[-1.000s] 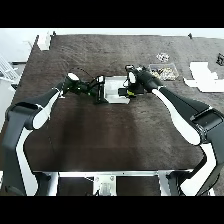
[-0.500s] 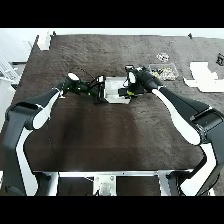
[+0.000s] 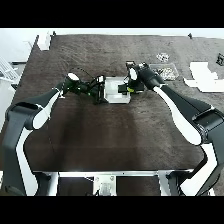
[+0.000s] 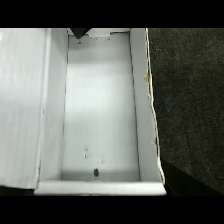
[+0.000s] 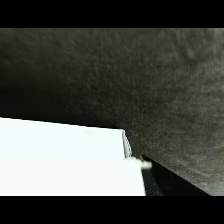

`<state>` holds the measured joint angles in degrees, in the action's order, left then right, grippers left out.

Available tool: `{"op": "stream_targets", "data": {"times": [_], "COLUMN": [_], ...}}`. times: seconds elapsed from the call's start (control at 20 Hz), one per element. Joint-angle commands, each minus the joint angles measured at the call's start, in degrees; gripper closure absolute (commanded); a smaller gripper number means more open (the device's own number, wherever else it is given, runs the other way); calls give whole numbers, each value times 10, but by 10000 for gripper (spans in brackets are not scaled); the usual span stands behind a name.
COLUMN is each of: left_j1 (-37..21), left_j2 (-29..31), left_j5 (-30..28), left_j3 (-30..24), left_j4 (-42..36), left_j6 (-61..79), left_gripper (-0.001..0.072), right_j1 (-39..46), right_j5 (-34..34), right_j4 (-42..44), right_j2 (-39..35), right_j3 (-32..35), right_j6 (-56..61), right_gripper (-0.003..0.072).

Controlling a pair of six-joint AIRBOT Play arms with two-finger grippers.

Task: Fold the box and place the chain.

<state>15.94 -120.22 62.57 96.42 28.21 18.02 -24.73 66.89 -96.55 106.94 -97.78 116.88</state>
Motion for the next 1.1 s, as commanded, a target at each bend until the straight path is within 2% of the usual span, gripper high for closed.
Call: {"op": "stream_targets", "data": {"times": [0.0, 0.3, 0.45, 0.55, 0.7, 0.8, 1.05], "left_j1": [0, 0, 0, 0, 0, 0, 0], "left_j2": [0, 0, 0, 0, 0, 0, 0], "left_j5": [0, 0, 0, 0, 0, 0, -1], "left_j3": [0, 0, 0, 0, 0, 0, 0], "left_j4": [0, 0, 0, 0, 0, 0, 0], "left_j6": [0, 0, 0, 0, 0, 0, 0], "left_gripper": [231, 231, 231, 231, 231, 231, 231], "right_j1": [-1, 1, 17, 46, 120, 172, 270], "right_j5": [9, 39, 36, 30, -7, -59, -148], "right_j4": [5, -1, -61, -105, -110, -84, 57], "right_j2": [-18, -87, -116, -120, -118, -116, -78], "right_j3": [-13, -13, -13, -13, -12, -12, -14], "right_j6": [-6, -74, -132, -141, -160, -200, -315], "right_gripper": [230, 229, 228, 228, 228, 228, 229]}}
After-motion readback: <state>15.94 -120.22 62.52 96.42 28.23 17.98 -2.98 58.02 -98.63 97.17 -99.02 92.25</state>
